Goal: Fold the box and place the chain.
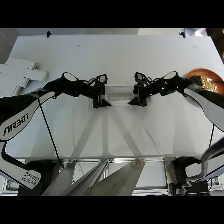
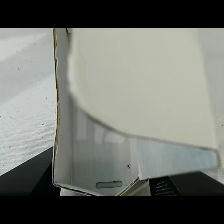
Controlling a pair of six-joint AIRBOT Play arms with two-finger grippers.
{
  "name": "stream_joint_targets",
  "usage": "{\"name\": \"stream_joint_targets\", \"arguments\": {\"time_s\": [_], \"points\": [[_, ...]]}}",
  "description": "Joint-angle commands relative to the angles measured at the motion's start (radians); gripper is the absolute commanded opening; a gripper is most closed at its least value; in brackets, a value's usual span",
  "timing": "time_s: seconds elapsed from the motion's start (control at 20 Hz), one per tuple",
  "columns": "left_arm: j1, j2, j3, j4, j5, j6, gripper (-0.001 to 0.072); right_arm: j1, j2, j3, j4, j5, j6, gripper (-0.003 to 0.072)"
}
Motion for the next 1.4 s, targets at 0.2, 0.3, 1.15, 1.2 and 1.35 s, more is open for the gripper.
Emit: {"name": "stream_joint_targets", "arguments": {"time_s": [0.2, 0.3, 1.15, 1.2, 1.35], "points": [[-0.006, -0.004, 0.0, 0.0, 0.0, -0.005, 0.0281, 0.001, 0.0, 0.0, 0.0, -0.001, 0.0, 0.0425], [-0.006, -0.004, 0.0, 0.0, -0.005, -0.005, 0.0281, 0.001, 0.0, 0.0, 0.0, -0.001, 0.0, 0.0425], [-0.006, -0.004, 0.0, 0.0, -0.005, -0.005, 0.0281, 0.001, 0.0, 0.0, 0.007, -0.005, 0.0, 0.0424], [-0.006, -0.004, 0.0, 0.0, -0.004, -0.005, 0.0281, 0.001, 0.0, 0.0, 0.008, -0.004, 0.0, 0.0444], [-0.006, -0.004, 0.0, 0.0, -0.005, -0.005, 0.0281, 0.001, 0.002, 0.0, 0.009, 0.0, 0.0, 0.0657]]}}
